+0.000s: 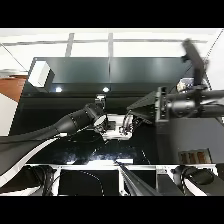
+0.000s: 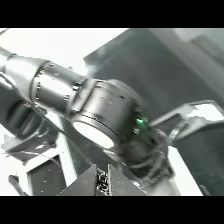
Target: Fold the box and place the chain.
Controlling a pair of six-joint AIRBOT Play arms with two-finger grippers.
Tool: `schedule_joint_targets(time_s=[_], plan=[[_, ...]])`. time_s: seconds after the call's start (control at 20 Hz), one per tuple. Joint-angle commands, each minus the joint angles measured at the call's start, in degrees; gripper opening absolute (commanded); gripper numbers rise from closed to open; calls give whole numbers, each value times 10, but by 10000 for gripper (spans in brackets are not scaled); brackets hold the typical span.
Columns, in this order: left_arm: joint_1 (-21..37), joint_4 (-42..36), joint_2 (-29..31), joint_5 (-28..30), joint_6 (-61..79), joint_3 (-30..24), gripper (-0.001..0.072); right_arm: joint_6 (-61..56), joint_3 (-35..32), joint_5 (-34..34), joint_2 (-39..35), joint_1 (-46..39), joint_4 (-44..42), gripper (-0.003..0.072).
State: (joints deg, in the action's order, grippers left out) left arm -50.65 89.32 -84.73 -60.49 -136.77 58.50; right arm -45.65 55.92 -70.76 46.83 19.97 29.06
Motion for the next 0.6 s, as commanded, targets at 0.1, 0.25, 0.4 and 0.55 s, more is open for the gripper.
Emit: schedule_joint_targets(time_s=[0.1, 0.25, 0.4, 0.55], plan=[[0, 0, 0, 0, 0, 0, 37, -6, 2, 1, 56, 37, 54, 52], [0, 0, 0, 0, 0, 0, 37, -25, -12, 0, 69, 36, 82, 132], [0, 0, 0, 0, 0, 0, 37, -36, -17, -18, 65, 12, 128, 629], [1, 0, 0, 0, 0, 0, 37, -35, -17, -85, 55, -108, 163, 629]])
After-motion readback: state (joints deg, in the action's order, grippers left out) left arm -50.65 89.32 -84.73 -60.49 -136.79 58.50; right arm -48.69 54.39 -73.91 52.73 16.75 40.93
